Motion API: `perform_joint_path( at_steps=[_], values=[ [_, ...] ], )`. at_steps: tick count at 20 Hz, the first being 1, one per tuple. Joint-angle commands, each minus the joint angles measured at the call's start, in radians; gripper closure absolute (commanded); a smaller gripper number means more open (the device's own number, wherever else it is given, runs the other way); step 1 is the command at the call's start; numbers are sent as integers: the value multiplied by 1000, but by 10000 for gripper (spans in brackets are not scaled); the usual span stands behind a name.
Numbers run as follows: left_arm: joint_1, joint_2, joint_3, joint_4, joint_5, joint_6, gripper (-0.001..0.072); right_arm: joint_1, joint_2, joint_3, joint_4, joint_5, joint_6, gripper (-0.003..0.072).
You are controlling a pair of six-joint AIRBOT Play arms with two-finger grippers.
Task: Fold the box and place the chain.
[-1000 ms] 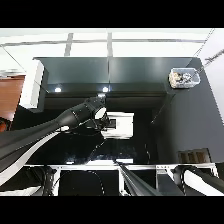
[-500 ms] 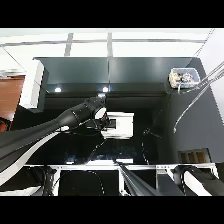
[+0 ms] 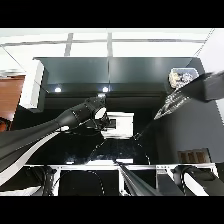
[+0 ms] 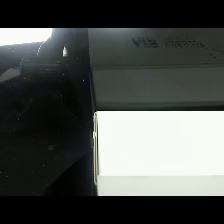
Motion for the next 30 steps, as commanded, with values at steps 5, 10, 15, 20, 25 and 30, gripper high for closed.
perform_joint_path(
  at_steps=[5,10,15,20,25,30],
  values=[
    [0,0,1,0,0,1,678,192,2,-482,240,-379,-113,670],
    [0,0,1,0,0,1,678,329,-2,-612,255,-572,-117,671],
    [0,0,1,0,0,1,677,336,-2,-587,286,-561,-117,671],
    [0,0,1,0,0,1,678,336,-2,-496,399,-549,-112,670],
    [0,0,1,0,1,1,678,338,-2,-486,403,-588,-105,670],
    [0,0,1,0,1,1,678,338,-3,-484,426,-626,-112,670]
  ],
)
